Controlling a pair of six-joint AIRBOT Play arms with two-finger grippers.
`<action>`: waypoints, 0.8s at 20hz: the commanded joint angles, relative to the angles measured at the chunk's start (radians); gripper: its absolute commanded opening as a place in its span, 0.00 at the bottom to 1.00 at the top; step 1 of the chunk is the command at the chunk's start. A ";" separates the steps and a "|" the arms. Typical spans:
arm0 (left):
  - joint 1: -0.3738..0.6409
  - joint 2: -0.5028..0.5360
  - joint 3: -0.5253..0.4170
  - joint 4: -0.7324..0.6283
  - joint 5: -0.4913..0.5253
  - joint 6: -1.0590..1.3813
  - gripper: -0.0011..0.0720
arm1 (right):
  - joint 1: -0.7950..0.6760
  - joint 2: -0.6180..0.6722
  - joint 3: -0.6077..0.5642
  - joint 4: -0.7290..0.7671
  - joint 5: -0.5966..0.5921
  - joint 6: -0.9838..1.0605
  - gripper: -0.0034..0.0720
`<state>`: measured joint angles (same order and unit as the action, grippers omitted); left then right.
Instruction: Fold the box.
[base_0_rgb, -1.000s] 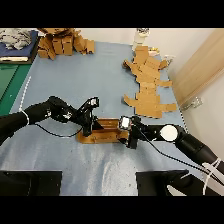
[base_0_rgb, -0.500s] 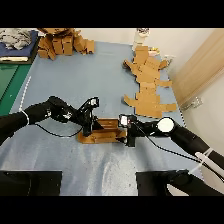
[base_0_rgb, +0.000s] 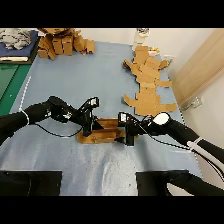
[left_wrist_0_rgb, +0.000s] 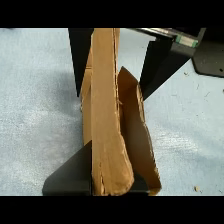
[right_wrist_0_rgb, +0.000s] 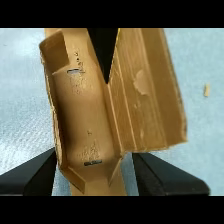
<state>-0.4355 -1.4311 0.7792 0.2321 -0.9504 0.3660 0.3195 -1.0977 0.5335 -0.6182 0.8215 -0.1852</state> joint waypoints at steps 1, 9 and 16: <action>0.000 -0.001 0.000 0.000 0.000 0.000 0.03 | -0.009 -0.026 0.001 0.028 0.027 -0.026 1.00; 0.000 -0.001 0.000 0.000 0.000 0.000 0.03 | -0.009 -0.025 0.001 0.012 0.035 -0.025 1.00; 0.000 -0.001 0.000 0.000 0.000 0.000 0.03 | -0.008 -0.024 0.001 0.011 0.045 -0.025 1.00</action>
<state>-0.4355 -1.4311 0.7792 0.2321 -0.9508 0.3660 0.3103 -1.1213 0.5339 -0.6064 0.8619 -0.2100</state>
